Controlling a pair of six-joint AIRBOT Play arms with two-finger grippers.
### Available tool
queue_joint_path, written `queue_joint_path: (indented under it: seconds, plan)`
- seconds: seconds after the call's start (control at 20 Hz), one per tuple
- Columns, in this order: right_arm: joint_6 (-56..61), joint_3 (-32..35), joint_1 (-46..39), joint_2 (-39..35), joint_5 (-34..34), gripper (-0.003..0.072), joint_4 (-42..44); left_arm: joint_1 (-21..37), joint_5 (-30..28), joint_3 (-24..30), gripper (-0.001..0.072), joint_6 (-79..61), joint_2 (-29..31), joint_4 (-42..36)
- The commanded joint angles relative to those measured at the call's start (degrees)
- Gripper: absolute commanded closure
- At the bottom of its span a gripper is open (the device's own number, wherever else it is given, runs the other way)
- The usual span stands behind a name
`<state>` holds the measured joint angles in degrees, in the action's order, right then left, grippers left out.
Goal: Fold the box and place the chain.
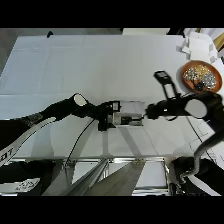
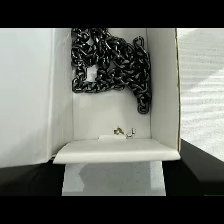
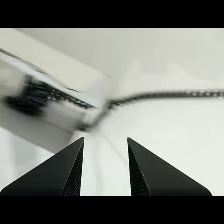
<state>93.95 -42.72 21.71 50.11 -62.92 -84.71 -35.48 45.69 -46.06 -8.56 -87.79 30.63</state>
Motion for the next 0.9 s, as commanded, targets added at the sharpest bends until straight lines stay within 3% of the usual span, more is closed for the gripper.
queue_joint_path:
  seconds: [0.0,0.15,0.3,0.6,0.85]
  plan:
    - [-0.02,0.0,-9.42,-1.6,-4.55,0.0415,-11.43,0.04,0.0,0.0,0.0318,0.0,0.02,0.02]
    - [-1.7,0.02,-15.45,3.5,3.98,0.041,-11.23,0.04,0.0,0.0,0.0318,0.0,0.02,0.02]
    - [-3.87,0.0,-16.17,11.89,8.7,0.0278,-11.21,0.04,0.0,-0.02,0.0318,0.0,0.02,0.02]
    - [-2.86,0.0,-16.2,22.95,17.53,0.0282,-8.44,0.04,0.0,0.0,0.0318,0.0,0.02,0.02]
    - [-2.84,0.0,-16.17,27.63,19.45,0.029,-7.21,0.04,0.0,0.0,0.0318,0.0,0.02,0.02]
